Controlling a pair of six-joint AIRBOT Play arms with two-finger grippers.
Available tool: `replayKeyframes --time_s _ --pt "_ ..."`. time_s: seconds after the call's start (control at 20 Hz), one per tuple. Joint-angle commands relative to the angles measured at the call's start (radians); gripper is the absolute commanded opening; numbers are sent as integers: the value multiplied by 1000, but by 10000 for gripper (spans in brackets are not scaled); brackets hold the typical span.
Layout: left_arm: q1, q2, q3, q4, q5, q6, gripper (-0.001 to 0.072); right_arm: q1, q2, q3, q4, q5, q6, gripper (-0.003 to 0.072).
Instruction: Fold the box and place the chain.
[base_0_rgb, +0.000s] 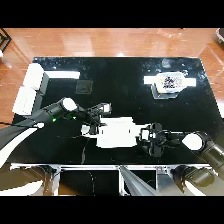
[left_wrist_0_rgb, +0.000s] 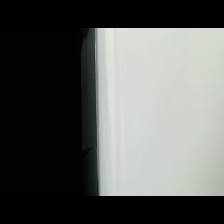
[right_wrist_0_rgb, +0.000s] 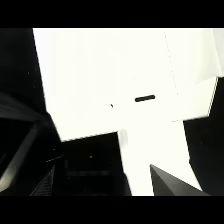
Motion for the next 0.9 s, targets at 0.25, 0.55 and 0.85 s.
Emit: replayKeyframes --time_s 0.25,0.55,0.85 --pt "0 -3 -1 3 14 1 19 164 -99 -3 3 -167 -31 697" --pt "0 -3 -1 3 15 1 19 190 -157 -3 80 -300 -31 697" --pt "0 -3 -1 3 14 1 20 207 -167 12 106 -303 -6 697"
